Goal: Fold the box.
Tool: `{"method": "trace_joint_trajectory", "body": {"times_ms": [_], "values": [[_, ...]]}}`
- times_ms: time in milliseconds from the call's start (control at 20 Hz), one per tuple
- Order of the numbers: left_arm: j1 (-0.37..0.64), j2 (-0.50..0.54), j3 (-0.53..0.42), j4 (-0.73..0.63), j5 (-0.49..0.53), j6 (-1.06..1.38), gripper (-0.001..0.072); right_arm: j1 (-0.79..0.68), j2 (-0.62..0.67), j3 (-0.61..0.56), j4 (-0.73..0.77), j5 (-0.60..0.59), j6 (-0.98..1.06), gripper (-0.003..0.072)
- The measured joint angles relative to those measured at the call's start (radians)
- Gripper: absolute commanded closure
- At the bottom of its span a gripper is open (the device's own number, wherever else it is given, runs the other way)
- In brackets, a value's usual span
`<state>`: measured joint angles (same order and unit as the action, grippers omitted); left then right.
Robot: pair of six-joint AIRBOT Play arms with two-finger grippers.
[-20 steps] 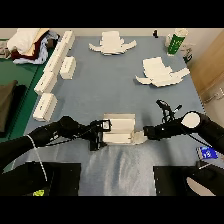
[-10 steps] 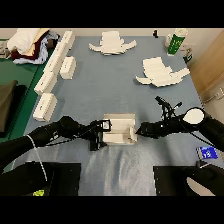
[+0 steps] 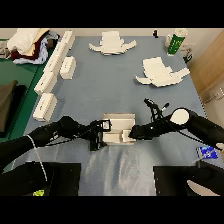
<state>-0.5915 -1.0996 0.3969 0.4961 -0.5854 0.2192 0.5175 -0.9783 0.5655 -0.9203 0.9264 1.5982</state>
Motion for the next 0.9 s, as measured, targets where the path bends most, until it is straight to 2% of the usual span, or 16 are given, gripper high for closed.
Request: {"method": "trace_joint_trajectory", "body": {"times_ms": [150, 350, 550, 600, 650, 700, 900], "values": [[0.0, 0.0, 0.0, 0.0, 0.0, 0.0, 0.0155, 0.101, -0.063, 0.077, -0.196, -0.005, 0.184, 0.0264], [0.0, 0.0, 0.0, 0.0, 0.0, 0.0, 0.0155, 0.243, -0.167, 0.196, -0.448, 0.067, 0.472, 0.0267], [0.0, 0.0, 0.0, 0.0, 0.0, 0.0, 0.0154, 0.32, -0.259, 0.272, -0.563, 0.105, 0.656, 0.0268], [0.0, 0.0, 0.0, 0.0, 0.0, 0.0, 0.0155, 0.328, -0.277, 0.286, -0.575, 0.111, 0.685, 0.0287], [0.0, 0.0, 0.0, 0.0, 0.0, 0.0, 0.0154, 0.334, -0.29, 0.296, -0.587, 0.114, 0.708, 0.0348], [0.0, 0.0, 0.0, 0.0, 0.0, 0.0, 0.0154, 0.338, -0.301, 0.303, -0.596, 0.122, 0.73, 0.0358], [0.0, 0.0, 0.0, 0.0, 0.0, 0.0, 0.0155, 0.348, -0.319, 0.317, -0.638, 0.163, 0.788, 0.0647]]}}
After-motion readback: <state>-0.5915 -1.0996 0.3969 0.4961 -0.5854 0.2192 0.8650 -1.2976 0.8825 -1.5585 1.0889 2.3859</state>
